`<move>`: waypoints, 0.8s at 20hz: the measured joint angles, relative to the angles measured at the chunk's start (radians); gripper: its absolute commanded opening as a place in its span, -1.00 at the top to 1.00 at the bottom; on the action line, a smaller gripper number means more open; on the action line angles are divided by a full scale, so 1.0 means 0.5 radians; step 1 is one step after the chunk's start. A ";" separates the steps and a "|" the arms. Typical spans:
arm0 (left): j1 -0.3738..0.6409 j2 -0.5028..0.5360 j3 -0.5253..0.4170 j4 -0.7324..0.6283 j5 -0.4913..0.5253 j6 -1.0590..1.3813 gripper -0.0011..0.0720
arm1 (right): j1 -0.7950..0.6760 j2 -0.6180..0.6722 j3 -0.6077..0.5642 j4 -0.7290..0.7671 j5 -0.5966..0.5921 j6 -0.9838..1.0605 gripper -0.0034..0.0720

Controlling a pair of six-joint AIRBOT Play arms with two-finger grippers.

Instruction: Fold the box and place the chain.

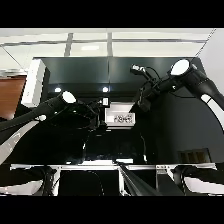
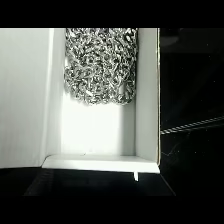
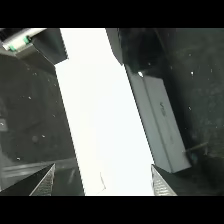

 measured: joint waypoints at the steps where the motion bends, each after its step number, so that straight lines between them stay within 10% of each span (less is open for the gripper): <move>1: 0.000 0.000 -0.001 0.000 0.000 -0.001 -0.30 | 0.008 0.000 -0.008 -0.001 -0.013 -0.021 -0.97; 16: 0.000 0.000 0.000 0.000 -0.003 -0.002 -0.30 | -0.098 -0.291 0.275 -0.020 -0.452 0.569 -0.97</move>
